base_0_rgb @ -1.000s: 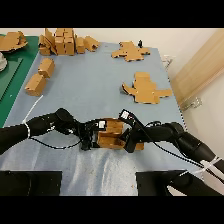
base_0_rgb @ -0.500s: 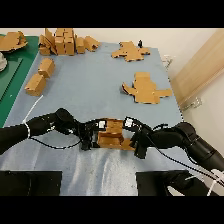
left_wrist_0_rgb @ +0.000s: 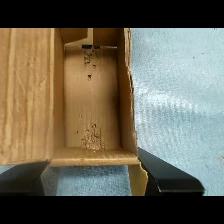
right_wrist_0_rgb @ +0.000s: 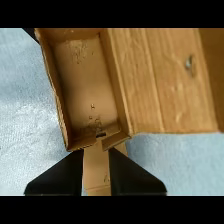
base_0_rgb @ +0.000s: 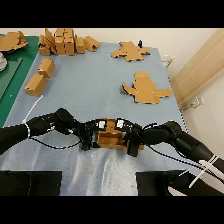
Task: Fold the box.
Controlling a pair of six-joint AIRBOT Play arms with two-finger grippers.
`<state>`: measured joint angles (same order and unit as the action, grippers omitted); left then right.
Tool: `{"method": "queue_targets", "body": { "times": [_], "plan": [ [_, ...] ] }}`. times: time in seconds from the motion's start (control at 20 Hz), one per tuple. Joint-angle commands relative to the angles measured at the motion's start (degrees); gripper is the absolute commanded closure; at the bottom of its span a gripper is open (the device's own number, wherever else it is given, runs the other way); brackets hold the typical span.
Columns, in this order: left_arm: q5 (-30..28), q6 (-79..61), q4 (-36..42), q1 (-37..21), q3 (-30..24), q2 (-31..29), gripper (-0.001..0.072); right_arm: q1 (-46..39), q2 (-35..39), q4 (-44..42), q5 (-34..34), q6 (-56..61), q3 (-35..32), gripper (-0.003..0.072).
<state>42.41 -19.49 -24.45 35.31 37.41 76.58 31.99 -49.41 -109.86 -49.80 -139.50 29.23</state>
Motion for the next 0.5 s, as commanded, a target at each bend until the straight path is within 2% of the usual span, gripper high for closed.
{"method": "queue_targets", "body": {
  "times": [0.0,0.05,0.15,0.2,0.3,0.35,0.4,0.45],
  "plan": [
    [-0.02,0.0,0.0,0.02,0.02,-0.02,0.0306,1.01,-1.38,-0.92,3.72,-1.22,-0.02,0.0517],
    [-0.02,0.0,0.0,0.02,0.02,-0.02,0.0306,1.01,-1.38,-0.92,4.52,-1.44,-0.02,0.0625],
    [-0.02,0.0,0.0,0.02,0.02,-0.02,0.0306,1.01,-1.38,-0.96,5.05,-1.57,-0.02,0.0682],
    [-0.02,0.0,0.0,0.02,0.02,-0.02,0.0306,1.01,-1.38,-1.01,4.96,-1.57,-0.02,0.0682],
    [-0.02,0.0,0.0,0.02,0.02,-0.02,0.0306,1.01,-1.38,-1.73,4.61,-1.55,-0.02,0.0651],
    [-0.02,0.0,0.0,0.02,0.02,-0.02,0.0306,1.01,-1.38,-2.69,4.26,-1.55,-0.02,0.0555],
    [-0.02,0.0,0.0,0.02,0.02,-0.02,0.0306,1.01,-1.38,-3.93,4.0,-1.55,-0.04,0.0509],
    [-0.02,0.0,0.0,0.02,0.02,-0.02,0.0306,1.01,-1.38,-4.87,3.87,-1.55,-0.04,0.051]
  ]
}}
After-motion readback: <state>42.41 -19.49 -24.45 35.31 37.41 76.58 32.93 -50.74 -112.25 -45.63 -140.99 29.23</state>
